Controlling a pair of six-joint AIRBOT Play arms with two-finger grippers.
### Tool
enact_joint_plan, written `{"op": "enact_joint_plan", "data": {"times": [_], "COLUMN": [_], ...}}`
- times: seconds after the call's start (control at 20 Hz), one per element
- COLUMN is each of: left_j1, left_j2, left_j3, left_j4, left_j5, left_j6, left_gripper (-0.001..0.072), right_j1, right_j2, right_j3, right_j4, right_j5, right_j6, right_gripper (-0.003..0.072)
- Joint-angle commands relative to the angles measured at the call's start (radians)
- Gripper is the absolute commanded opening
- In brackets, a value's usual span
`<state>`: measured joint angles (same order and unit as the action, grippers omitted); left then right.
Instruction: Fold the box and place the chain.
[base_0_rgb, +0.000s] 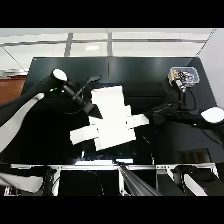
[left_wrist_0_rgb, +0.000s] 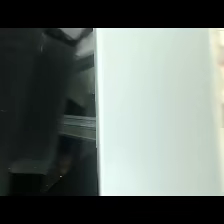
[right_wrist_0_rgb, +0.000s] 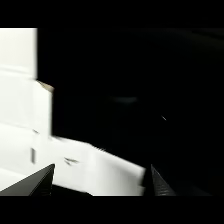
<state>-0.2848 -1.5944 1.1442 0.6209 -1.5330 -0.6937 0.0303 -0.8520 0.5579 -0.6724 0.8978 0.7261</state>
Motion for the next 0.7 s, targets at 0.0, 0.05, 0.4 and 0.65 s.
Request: {"op": "enact_joint_plan", "data": {"times": [0.0, 0.05, 0.4, 0.65], "left_j1": [-0.05, -0.068, -0.162, -0.167], "left_j2": [0.28, 0.353, 0.413, 0.306], "left_j3": [-0.256, -0.338, -0.453, -0.379], "left_j4": [-0.003, -0.001, 0.015, 0.112], "left_j5": [0.283, 0.398, 0.78, 0.737], "left_j6": [0.121, 0.185, 0.652, 0.803], "left_gripper": [0.0026, 0.0026, 0.0027, 0.0026], "right_j1": [-0.067, -0.063, 0.021, 0.067], "right_j2": [0.002, 0.001, 0.001, 0.001], "right_j3": [0.09, 0.089, 0.089, 0.087], "right_j4": [-0.25, -0.243, -0.246, -0.26], "right_j5": [0.191, 0.188, 0.134, 0.137], "right_j6": [-0.015, -0.047, -0.082, -0.141], "right_gripper": [0.0705, 0.0704, 0.0705, 0.0705]}}
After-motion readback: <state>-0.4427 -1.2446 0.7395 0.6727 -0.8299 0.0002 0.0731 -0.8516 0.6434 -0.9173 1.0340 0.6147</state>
